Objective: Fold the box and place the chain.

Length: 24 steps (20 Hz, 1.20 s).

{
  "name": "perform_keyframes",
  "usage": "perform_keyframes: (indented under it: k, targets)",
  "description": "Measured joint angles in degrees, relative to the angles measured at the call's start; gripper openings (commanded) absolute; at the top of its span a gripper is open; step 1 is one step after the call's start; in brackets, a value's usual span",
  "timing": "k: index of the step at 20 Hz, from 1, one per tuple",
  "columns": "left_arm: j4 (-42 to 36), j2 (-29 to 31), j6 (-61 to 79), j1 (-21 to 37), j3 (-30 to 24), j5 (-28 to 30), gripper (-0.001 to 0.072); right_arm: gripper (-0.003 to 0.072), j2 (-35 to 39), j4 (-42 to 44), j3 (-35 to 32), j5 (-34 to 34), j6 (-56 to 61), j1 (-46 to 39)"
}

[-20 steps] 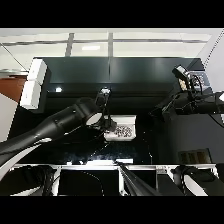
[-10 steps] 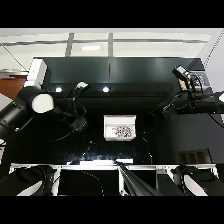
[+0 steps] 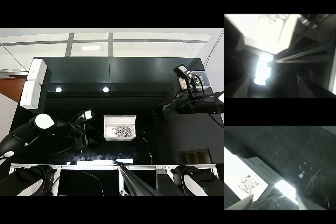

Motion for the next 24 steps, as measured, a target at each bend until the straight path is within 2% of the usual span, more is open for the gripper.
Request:
perform_keyframes:
  k: [4, 11, 17, 24]
  targets:
    - [-3.7, -1.8, 8.8, -0.3, -0.8, 2.9, 0.0709, 0.0595, 0.0, -0.1, 0.0, -0.3, 1.0, 0.0]
    - [-7.4, -6.8, 23.0, 1.2, 1.9, 4.3, 0.0701, 0.0595, 0.0, 0.0, 0.0, -2.2, 1.8, 0.0]
    - [-12.2, -13.3, 25.7, 5.5, 5.1, -0.7, 0.0689, 0.0595, 0.0, 0.1, 0.0, -2.8, 1.8, 0.0]
    - [-14.1, -15.1, 26.8, 3.2, 5.6, -2.5, 0.0693, 0.0594, 0.0, 0.1, 0.0, -3.1, 1.9, 0.0]
